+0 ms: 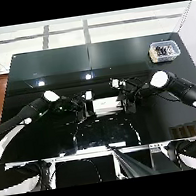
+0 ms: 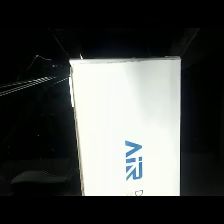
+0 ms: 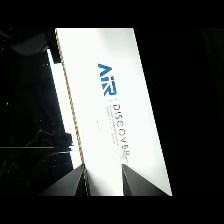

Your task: Fold the box and place the chain.

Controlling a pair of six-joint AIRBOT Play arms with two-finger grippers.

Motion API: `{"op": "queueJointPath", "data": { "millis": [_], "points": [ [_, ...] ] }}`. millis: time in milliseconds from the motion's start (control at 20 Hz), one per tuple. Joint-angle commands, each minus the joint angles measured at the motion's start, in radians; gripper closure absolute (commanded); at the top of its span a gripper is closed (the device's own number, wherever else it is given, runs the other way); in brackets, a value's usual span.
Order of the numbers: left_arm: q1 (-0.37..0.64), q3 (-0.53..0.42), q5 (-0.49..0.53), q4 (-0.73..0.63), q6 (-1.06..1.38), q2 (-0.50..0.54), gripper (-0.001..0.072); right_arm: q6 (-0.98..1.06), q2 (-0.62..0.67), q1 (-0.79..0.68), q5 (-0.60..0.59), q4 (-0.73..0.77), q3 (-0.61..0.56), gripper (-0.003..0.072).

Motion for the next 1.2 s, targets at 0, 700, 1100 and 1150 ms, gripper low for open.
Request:
{"op": "queueJointPath", "data": {
  "millis": [0,700,1100,1150],
  "points": [
    [0.000,0.001,0.001,0.000,-0.001,0.000,0.0341,0.047,0.014,0.001,0.005,0.001,0.000,0.0404],
    [0.000,0.001,0.000,0.000,-0.001,0.000,0.0341,0.739,-0.038,0.001,-0.039,0.311,0.019,0.0660],
    [0.000,0.001,0.000,0.000,-0.001,0.000,0.0340,0.791,-0.165,0.001,-0.007,0.188,0.018,0.0660],
    [0.000,0.001,0.000,0.000,-0.001,0.000,0.0340,0.791,-0.165,0.001,-0.006,0.172,0.018,0.0660]
  ]
}}
